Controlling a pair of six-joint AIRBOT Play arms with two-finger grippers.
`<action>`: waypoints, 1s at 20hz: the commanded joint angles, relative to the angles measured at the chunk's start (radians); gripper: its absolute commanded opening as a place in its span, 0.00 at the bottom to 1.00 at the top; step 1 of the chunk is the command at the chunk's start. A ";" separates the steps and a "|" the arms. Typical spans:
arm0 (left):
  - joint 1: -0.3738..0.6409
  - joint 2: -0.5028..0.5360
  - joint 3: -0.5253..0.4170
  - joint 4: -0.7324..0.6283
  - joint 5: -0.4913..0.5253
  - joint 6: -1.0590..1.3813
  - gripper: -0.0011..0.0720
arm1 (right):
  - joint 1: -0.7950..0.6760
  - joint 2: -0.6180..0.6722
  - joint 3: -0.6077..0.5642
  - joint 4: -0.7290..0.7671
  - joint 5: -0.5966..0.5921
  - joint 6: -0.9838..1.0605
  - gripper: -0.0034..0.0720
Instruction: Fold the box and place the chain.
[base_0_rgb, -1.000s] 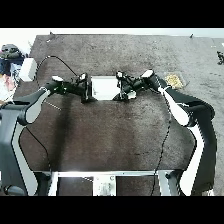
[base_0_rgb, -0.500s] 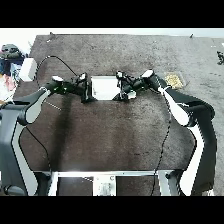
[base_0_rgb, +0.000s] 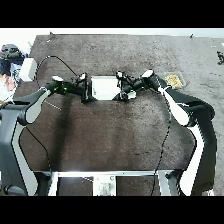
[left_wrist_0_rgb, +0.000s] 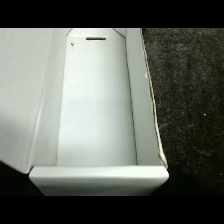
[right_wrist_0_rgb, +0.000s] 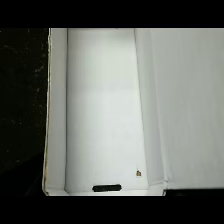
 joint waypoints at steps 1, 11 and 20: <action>0.000 0.000 0.000 0.000 0.000 0.000 0.31 | 0.001 0.000 0.000 0.000 0.002 0.000 0.59; 0.000 0.000 0.000 0.000 0.001 0.000 0.31 | 0.001 0.000 0.000 0.001 0.001 0.000 0.59; 0.000 0.000 0.000 0.000 0.000 0.000 0.31 | -0.002 0.006 0.000 -0.005 0.011 0.000 1.00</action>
